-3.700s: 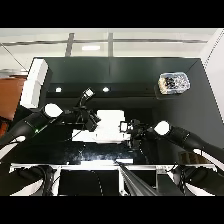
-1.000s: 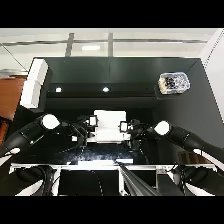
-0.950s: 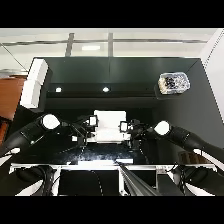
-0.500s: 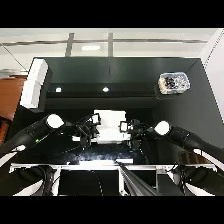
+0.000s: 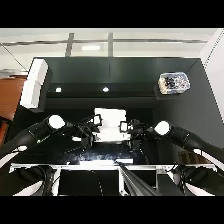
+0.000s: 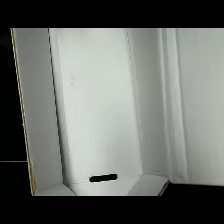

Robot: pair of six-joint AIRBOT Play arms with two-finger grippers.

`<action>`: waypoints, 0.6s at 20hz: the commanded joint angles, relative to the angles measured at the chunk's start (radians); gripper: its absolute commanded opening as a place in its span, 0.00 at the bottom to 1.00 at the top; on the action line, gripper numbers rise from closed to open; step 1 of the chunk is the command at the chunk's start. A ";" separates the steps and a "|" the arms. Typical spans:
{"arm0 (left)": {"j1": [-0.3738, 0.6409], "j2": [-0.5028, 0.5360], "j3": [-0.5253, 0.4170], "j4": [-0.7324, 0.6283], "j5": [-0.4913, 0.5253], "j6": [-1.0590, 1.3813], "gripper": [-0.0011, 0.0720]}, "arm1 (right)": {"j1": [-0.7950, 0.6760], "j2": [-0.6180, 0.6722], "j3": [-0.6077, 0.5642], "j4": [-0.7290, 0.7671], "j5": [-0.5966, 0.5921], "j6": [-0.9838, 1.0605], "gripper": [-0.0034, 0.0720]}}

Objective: Fold the box and place the chain.

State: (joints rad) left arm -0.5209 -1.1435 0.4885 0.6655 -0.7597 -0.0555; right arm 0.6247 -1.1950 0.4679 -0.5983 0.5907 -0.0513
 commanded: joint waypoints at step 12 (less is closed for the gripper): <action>0.171 0.250 0.019 0.250 -0.154 -0.253 0.05 | 0.001 0.001 0.001 0.000 0.000 0.000 0.58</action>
